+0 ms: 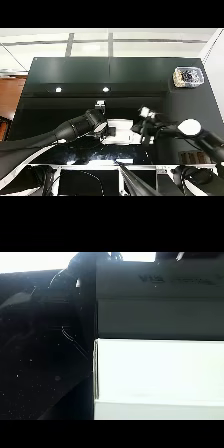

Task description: Fold the box and place the chain.

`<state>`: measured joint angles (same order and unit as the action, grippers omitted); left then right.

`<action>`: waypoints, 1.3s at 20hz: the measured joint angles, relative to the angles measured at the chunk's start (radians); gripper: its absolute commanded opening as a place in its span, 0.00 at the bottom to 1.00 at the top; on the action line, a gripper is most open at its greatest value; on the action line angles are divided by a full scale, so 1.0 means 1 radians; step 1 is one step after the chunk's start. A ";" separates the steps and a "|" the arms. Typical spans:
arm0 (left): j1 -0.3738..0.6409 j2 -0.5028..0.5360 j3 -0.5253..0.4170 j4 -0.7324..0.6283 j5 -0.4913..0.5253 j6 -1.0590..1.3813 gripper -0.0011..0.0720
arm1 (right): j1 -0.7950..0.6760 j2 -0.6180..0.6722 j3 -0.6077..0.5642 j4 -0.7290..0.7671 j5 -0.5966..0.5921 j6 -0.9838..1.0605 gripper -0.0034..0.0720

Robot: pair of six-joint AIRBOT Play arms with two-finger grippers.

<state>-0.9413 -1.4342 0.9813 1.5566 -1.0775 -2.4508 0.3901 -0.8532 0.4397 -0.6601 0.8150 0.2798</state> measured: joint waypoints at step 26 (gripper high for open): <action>0.000 0.000 0.000 0.002 0.008 -0.003 0.06 | -0.314 -0.252 -0.091 0.088 0.310 0.765 0.85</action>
<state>-0.9413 -1.4342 0.9813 1.5589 -1.0695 -2.4542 0.0757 -1.1049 0.3485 -0.5724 1.1248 1.0451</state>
